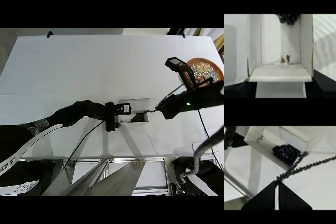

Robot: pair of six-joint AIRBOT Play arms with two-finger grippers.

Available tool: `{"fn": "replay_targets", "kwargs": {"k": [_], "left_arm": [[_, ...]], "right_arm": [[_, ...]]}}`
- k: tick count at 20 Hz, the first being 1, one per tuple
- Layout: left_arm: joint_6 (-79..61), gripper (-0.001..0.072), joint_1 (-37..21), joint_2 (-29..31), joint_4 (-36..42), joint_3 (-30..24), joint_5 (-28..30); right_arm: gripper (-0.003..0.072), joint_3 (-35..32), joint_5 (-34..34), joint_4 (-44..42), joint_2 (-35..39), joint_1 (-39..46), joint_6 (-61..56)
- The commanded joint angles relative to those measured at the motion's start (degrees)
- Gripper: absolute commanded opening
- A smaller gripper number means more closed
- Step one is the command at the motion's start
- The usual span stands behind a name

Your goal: Fold the box and place the chain.

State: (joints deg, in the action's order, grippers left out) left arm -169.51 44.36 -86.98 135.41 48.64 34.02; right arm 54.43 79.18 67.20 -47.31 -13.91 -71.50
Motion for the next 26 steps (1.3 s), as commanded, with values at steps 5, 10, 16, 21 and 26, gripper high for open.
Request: {"fn": "replay_targets", "kwargs": {"k": [5, 10, 16, 21, 26], "left_arm": [[0.0, 0.0152, 0.0, 0.0, 0.0, 0.0, 0.0], [0.0, 0.0152, 0.0, 0.0, 0.0, 0.0, 0.0], [0.0, 0.0152, 0.0, 0.0, 0.0, 0.0, 0.0], [0.0, 0.0152, 0.0, 0.0, 0.0, 0.0, 0.0], [0.0, 0.0152, 0.0, 0.0, 0.0, 0.0, 0.0]], "right_arm": [[0.0013, -2.9, -7.4, -8.6, 6.8, -0.3, 0.0], [0.0013, -3.3, -9.7, -11.6, 6.6, -0.3, 0.2], [0.0013, -11.3, -19.4, -12.5, 1.6, -0.4, 2.6], [0.0013, -12.2, -23.7, -11.9, -7.9, -9.3, 4.1], [0.0013, -12.2, -27.4, -10.4, -14.7, -14.7, 3.2]]}}
